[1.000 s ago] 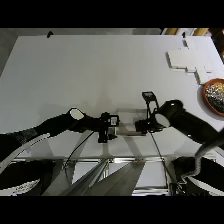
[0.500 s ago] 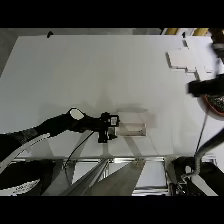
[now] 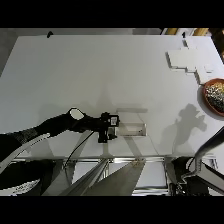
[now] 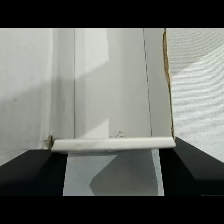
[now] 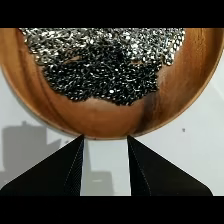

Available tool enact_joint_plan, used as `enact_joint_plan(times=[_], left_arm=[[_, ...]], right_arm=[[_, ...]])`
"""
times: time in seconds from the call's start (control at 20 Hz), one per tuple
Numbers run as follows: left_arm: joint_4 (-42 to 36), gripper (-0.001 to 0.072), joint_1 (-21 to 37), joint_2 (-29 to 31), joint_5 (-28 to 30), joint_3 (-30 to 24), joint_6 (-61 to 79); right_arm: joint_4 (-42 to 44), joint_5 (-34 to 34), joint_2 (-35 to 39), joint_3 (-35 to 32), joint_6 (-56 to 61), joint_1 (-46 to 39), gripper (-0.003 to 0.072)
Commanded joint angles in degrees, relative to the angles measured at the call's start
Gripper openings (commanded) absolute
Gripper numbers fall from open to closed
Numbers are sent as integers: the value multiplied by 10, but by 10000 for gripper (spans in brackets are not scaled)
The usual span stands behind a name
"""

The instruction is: Fold the box and place the chain.

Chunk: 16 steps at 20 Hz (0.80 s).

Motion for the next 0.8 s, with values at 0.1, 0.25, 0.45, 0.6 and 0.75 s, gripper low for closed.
enact_joint_plan(times=[0.1,0.25,0.45,0.6,0.75], left_arm=[[0,331,0,0,0,0,0],[0,331,0,0,0,0,0],[0,331,0,0,0,0,0],[0,331,0,0,0,0,0],[0,331,0,0,0,0,0]], right_arm=[[28,-48,-116,1,-32,-28,269],[86,-63,-150,1,-86,-28,176],[147,-97,-162,1,-136,-27,172],[141,-110,-163,1,-136,-27,169],[142,-121,-174,1,-137,-27,169]])
